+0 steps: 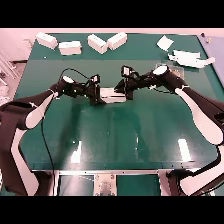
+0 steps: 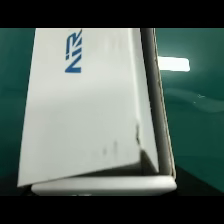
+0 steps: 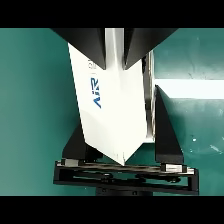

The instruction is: Fold the box and place the chain.

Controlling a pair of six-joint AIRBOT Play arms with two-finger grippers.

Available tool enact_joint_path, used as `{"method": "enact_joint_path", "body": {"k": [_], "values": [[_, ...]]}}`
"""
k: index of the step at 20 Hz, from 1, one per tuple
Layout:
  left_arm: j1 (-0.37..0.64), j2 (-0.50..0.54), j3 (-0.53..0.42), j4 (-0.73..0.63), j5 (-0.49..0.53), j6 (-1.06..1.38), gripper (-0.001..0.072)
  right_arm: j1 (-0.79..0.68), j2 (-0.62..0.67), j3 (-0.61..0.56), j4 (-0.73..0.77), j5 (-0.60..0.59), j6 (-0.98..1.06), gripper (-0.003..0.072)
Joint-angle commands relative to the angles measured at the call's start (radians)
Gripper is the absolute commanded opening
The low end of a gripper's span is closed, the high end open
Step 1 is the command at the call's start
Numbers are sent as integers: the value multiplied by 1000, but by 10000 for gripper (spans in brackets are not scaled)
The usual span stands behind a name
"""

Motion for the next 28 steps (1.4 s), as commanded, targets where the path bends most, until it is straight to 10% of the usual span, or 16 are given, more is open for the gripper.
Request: {"method": "enact_joint_path", "body": {"k": [1, 28], "values": [[-1, 0, 0, 0, -1, 0, 465, 4, -1, -3, -1, -2, 2, 112], [-1, 0, 0, 0, -1, 0, 465, -19, -13, -113, 36, 71, 2, 148]]}}
